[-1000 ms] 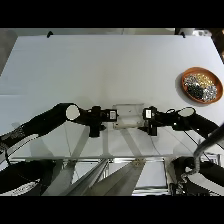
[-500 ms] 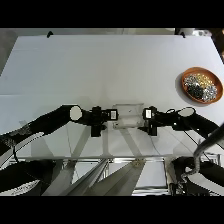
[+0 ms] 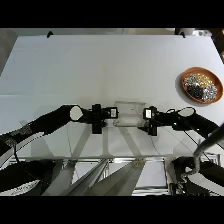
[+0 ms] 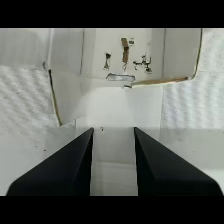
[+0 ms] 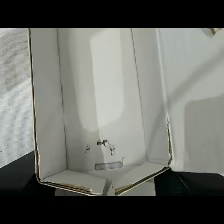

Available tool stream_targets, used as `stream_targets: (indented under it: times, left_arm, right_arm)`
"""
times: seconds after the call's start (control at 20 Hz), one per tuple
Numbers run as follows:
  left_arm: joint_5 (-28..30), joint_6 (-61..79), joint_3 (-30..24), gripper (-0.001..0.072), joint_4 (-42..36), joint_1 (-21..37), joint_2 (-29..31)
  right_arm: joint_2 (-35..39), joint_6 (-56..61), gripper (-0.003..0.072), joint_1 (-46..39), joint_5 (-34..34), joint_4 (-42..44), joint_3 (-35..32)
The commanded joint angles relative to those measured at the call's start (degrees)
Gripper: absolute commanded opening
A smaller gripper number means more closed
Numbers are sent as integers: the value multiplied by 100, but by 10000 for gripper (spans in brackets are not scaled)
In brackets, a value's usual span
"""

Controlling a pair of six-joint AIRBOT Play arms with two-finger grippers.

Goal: Fold the box and place the chain.

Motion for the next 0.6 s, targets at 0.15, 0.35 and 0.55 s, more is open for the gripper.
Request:
stream_targets:
  times: [0.15, 0.35, 0.55]
  left_arm:
    - [-7, 2, 4, 267, -9, 4, 369]
    - [79, 44, 4, 135, 24, 7, 455]
    - [11, 44, 4, 162, 175, 7, 297]
  right_arm:
    - [4, 2, 575, 0, 2, 4, 2]
    - [4, 2, 575, 0, 2, 4, 2]
    - [4, 2, 575, 0, 2, 4, 0]
